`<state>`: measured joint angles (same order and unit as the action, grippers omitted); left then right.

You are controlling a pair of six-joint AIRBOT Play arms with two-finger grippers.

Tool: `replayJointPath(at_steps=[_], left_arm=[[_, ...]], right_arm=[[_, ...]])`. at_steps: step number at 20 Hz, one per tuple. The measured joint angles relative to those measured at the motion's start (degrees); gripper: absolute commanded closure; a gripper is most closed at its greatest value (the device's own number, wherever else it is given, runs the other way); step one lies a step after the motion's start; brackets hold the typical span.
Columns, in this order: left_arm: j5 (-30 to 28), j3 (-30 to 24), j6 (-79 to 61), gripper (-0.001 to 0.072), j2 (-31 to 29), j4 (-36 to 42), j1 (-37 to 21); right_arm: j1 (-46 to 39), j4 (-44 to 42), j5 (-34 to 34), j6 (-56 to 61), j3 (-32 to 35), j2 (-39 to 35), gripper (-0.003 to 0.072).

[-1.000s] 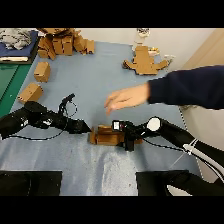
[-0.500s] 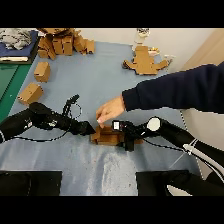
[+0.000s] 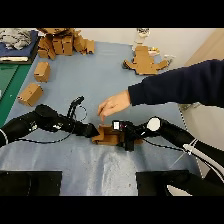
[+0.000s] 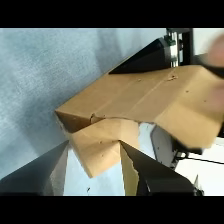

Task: Fold the box.

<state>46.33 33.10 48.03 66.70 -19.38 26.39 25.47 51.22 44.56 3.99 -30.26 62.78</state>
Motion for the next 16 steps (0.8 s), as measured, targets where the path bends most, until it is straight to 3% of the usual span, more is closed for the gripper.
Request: replayJointPath(at_steps=[5, 16], left_arm=[[-3.61, 0.85, 9.22, 0.0211, 0.00, -6.10, 3.98], [-8.39, 9.05, 39.63, 0.0210, 1.38, -27.17, 14.56]], right_arm=[[0.00, -0.02, 0.00, 0.00, 0.00, 0.00, 0.0109], [0.00, -0.02, -0.02, 0.00, 0.00, 0.00, 0.0109]])
